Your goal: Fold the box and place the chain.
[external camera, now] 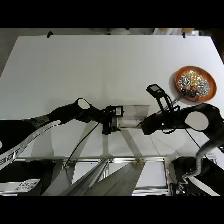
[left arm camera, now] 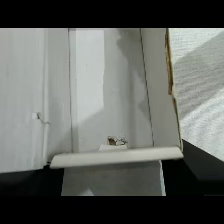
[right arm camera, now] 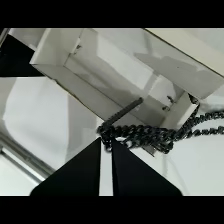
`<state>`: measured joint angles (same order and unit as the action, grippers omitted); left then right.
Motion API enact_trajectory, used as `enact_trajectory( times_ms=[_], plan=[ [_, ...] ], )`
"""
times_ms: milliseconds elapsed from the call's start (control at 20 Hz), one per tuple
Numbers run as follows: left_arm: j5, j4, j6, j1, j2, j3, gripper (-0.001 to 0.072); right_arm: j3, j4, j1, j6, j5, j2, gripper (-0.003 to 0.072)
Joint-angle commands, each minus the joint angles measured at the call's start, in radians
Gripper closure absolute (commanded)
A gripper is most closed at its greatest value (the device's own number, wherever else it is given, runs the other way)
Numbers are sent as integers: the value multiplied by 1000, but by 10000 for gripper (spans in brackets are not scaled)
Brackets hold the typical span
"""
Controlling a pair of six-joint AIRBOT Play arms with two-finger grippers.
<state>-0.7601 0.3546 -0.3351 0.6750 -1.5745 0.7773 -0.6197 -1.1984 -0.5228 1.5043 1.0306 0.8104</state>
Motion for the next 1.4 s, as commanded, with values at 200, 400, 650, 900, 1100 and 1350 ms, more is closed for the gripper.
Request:
enact_trajectory(
  times_ms=[200, 400, 650, 900, 1100, 1350],
  plan=[
    [0, 0, 0, 0, 0, 0, 397, 27, -5, -5, 18, -35, 14, 488],
    [0, 0, 0, 0, 0, 0, 397, -42, -75, 92, 25, 101, 11, 532],
    [0, 0, 0, 0, 0, 0, 397, -53, -229, 299, 68, 113, 15, 651],
    [0, 0, 0, 0, 0, 0, 397, -53, -242, 432, 68, -39, 86, 627],
    [0, 0, 0, 0, 0, 0, 397, -53, -242, 458, 111, -136, 185, 503],
    [0, 0, 0, 0, 0, 0, 397, -52, -240, 459, 119, -164, 320, 503]
  ],
)
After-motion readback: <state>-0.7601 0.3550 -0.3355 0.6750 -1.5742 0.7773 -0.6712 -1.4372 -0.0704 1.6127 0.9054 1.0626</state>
